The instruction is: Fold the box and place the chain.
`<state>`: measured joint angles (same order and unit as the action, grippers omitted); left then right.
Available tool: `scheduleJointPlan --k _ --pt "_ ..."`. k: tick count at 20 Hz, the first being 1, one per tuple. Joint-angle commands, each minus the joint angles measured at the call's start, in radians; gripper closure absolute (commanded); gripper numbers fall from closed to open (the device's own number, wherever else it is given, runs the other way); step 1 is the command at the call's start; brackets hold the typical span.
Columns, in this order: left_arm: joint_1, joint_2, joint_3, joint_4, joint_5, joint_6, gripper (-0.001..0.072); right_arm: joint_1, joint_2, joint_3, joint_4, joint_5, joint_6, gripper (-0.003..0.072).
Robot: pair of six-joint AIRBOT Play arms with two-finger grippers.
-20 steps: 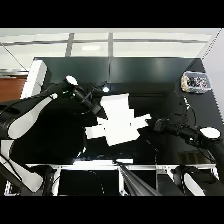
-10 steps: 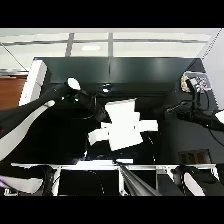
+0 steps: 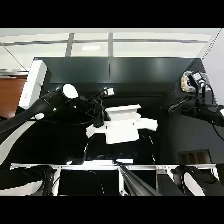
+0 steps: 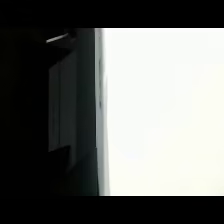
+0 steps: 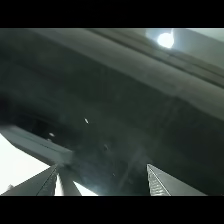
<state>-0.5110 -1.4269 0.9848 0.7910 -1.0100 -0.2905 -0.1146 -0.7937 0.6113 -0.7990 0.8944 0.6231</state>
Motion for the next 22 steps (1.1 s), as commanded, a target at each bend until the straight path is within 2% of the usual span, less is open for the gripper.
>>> scheduleJointPlan --k 1,4,10,14,19,22 --pt "-0.012 -0.021 -0.009 0.057 0.064 0.064 0.068 0.022 0.001 0.001 -0.114 0.034 -0.046 0.0056" --pt "-0.012 -0.038 -0.045 0.003 0.141 0.14 0.068 0.07 0.0 -0.018 -0.186 0.061 -0.068 0.0056" --pt "-0.012 -0.072 -0.049 -0.071 0.134 0.22 0.0678 0.195 -0.001 -0.118 -0.18 0.01 -0.07 0.0056" --pt "-0.012 -0.079 -0.049 -0.071 0.133 0.219 0.0678 0.299 -0.002 -0.174 -0.178 -0.034 -0.107 0.0056" --pt "-0.048 -0.105 -0.049 -0.029 0.12 0.246 0.0678 0.388 -0.002 -0.243 -0.18 -0.144 -0.146 0.0056" --pt "-0.05 -0.12 -0.048 -0.029 0.119 0.246 0.0678 0.435 -0.005 -0.25 -0.179 -0.142 -0.168 0.0056"
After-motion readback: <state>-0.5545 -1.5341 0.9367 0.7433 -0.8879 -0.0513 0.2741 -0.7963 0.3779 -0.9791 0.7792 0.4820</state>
